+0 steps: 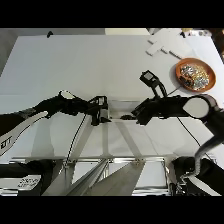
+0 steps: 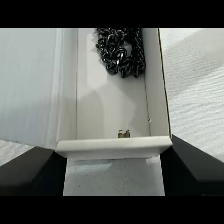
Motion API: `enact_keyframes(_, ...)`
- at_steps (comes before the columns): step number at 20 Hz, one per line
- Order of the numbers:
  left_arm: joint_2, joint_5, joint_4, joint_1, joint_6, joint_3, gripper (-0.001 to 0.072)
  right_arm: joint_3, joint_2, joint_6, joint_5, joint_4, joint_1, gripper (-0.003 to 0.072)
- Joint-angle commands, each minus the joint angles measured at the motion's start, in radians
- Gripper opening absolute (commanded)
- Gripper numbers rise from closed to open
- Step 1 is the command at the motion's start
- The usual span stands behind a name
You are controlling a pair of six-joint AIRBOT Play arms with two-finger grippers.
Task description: Fold the box and place the chain.
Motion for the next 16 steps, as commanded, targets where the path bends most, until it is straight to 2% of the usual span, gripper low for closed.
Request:
enact_keyframes(1,0.000,0.000,0.000,0.000,0.000,0.000,0.0069,0.013,0.128,0.178,0.018,-0.184,-0.094,0.0285)
enact_keyframes(3,0.000,0.000,0.000,0.000,0.000,0.000,0.0069,0.013,0.137,0.202,0.017,-0.256,-0.243,0.0333)
enact_keyframes(6,0.000,0.000,0.000,0.000,0.000,0.000,0.0069,0.013,0.043,0.252,-0.039,-0.319,-0.422,0.0333)
enact_keyframes(9,0.000,-0.001,0.000,0.000,0.000,0.000,0.0069,0.040,-0.145,0.251,-0.042,-0.324,-0.451,0.0367)
enact_keyframes(10,0.000,0.000,0.000,0.000,0.000,0.000,0.0069,0.066,-0.221,0.251,-0.029,-0.323,-0.451,0.0412)
enact_keyframes(13,0.000,0.000,0.000,0.000,0.000,0.000,0.0069,0.176,-0.405,0.251,0.037,-0.325,-0.451,0.0421)
enact_keyframes(16,0.000,0.000,0.000,0.000,0.000,0.000,0.0069,0.256,-0.513,0.250,0.070,-0.338,-0.438,0.0420)
